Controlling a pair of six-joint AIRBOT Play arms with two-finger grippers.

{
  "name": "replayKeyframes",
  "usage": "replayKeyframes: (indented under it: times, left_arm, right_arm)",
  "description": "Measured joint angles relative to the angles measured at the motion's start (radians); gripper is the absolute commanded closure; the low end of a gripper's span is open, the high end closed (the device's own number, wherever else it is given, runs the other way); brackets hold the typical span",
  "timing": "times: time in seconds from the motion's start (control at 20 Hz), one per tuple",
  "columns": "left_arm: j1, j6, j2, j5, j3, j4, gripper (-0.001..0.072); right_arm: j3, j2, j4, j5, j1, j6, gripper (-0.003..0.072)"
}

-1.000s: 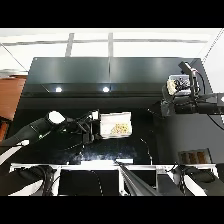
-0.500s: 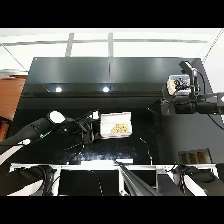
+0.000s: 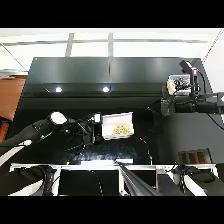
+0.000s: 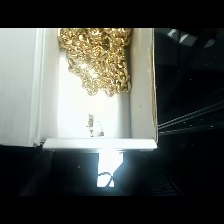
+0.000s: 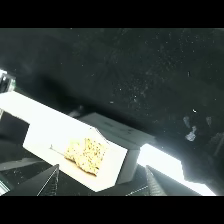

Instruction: Fold the box and place the chain.

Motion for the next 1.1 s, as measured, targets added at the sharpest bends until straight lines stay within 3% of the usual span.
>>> replayKeyframes:
  times: [0.4, 1.1]
  left_arm:
    - [-0.029, -0.019, 0.000, 0.065, 0.000, -0.016, -0.0001]
    - [-0.032, -0.024, 0.000, 0.066, 0.000, -0.024, 0.0000]
  right_arm:
    - [0.000, 0.000, 0.000, 0.000, 0.000, 0.000, 0.0067]
    - [0.000, 0.000, 0.000, 0.000, 0.000, 0.000, 0.0067]
